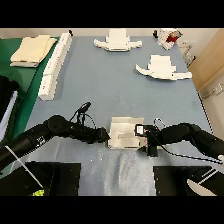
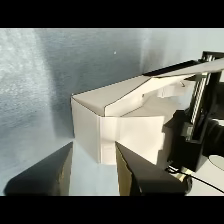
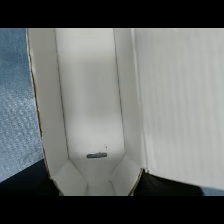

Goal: Fold the box.

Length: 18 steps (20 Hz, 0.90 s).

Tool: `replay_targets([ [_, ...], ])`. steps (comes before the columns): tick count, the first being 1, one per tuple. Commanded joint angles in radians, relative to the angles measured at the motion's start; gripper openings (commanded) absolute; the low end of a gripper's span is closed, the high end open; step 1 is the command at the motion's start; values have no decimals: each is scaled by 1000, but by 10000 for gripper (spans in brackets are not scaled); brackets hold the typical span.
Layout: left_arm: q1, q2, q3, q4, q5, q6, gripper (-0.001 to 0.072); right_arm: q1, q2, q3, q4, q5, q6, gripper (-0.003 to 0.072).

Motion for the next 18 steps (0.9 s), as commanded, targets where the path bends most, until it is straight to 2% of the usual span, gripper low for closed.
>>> replay_targets([
  [1,-53,-4,10,31,47,-55,406,1,1,0,0,0,0,581],
  [6,-181,-93,97,238,69,-315,405,1,1,0,0,0,0,581],
  [9,-252,-152,172,422,65,-562,404,1,1,0,0,0,0,581],
  [12,-307,-192,240,585,6,-786,404,1,1,0,0,0,0,581],
  [18,-419,-317,377,684,-114,-944,403,1,1,0,0,0,0,581],
])
